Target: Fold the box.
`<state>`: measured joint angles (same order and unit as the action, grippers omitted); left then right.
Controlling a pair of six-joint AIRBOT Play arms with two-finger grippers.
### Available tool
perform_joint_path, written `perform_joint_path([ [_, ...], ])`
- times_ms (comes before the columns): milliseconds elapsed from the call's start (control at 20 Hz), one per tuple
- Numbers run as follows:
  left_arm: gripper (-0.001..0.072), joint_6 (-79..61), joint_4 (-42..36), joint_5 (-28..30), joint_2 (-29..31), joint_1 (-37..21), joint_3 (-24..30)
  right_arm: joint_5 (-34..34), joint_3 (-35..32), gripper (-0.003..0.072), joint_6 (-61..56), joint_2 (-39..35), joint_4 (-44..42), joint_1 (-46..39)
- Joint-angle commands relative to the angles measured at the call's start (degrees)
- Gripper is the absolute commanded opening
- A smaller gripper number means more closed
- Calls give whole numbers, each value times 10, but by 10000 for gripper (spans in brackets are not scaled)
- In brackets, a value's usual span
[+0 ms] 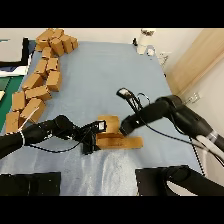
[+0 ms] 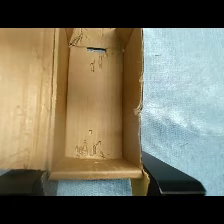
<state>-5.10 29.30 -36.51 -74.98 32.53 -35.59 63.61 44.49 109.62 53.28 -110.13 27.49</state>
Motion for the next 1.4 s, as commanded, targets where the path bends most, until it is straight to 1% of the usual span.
perform_joint_path([
  [0,462,0,0,0,0,0,0,65,-68,349,125,-85,22,12],
  [50,462,0,0,0,0,0,0,60,-89,577,189,-94,30,12],
  [100,462,0,0,0,0,0,0,50,-106,635,239,-95,45,12],
  [150,462,0,0,0,0,0,0,31,-121,652,269,-91,59,12],
  [250,462,0,0,0,0,0,0,-7,-133,652,304,-76,73,12],
  [450,462,0,0,0,0,0,0,-81,-133,654,379,-38,68,12],
  [650,462,0,0,0,0,0,0,-89,-133,653,421,-17,45,13],
  [850,462,0,0,0,0,0,0,-92,-133,638,424,-17,23,29],
  [900,462,0,0,0,0,0,0,-95,-133,576,425,-14,18,30],
  [950,462,0,0,0,0,0,0,-98,-133,467,428,-12,13,30],
  [1050,462,0,0,0,0,0,0,-110,-133,393,444,-7,1,30],
  [1100,462,0,0,0,0,0,0,-112,-133,275,450,-6,-7,30],
  [1250,462,0,0,0,0,0,0,-117,-133,257,462,-5,-37,30],
  [1300,462,0,0,0,0,0,0,-121,-133,184,469,-5,-38,30],
  [1350,462,0,0,0,0,0,0,-126,-133,161,471,-5,-39,30],
])
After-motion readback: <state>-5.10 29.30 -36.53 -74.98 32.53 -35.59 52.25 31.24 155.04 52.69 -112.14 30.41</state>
